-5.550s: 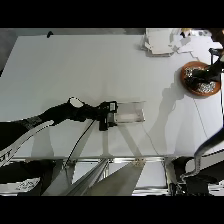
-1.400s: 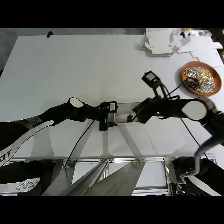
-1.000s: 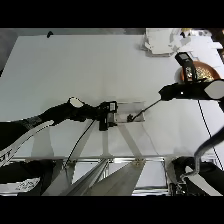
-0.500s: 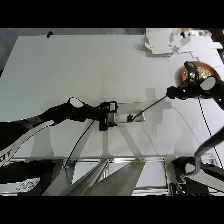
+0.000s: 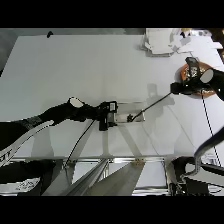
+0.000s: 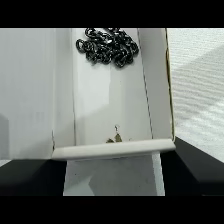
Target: Fold the box and place the chain.
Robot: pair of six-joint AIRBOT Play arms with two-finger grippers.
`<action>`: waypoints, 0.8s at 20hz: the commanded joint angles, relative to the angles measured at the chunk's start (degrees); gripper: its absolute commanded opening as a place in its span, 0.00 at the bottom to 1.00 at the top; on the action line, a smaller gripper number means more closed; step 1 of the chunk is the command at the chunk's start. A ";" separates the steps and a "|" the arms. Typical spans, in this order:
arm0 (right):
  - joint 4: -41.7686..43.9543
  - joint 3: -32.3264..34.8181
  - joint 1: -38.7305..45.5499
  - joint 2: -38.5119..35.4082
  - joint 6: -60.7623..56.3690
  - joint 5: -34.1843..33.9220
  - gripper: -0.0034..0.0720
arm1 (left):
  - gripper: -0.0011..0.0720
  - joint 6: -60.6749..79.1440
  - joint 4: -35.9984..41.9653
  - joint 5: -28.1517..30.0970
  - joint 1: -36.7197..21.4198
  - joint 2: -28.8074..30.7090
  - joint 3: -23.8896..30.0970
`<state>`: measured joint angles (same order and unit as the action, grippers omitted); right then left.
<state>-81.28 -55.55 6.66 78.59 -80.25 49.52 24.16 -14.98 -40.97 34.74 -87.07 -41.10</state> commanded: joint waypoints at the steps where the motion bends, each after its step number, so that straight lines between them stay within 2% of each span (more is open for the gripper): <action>1: -3.06 -4.63 -2.36 3.74 -1.09 3.26 0.52 | 0.36 0.00 0.00 0.00 0.00 0.02 0.02; 5: -7.43 -5.70 -5.70 8.17 -2.73 4.70 0.52 | 0.36 0.00 0.00 0.00 -0.02 0.02 0.02; 7: -9.70 -5.92 -6.25 9.29 -4.11 6.12 0.48 | 0.36 0.00 0.00 0.02 0.00 0.02 0.02; 16: -10.03 -5.95 -6.23 11.56 -5.03 5.38 0.47 | 0.36 0.00 -0.02 0.00 0.00 0.02 0.02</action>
<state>-91.05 -61.43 0.49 89.12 -85.10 55.05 24.16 -14.98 -40.97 34.74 -87.07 -41.10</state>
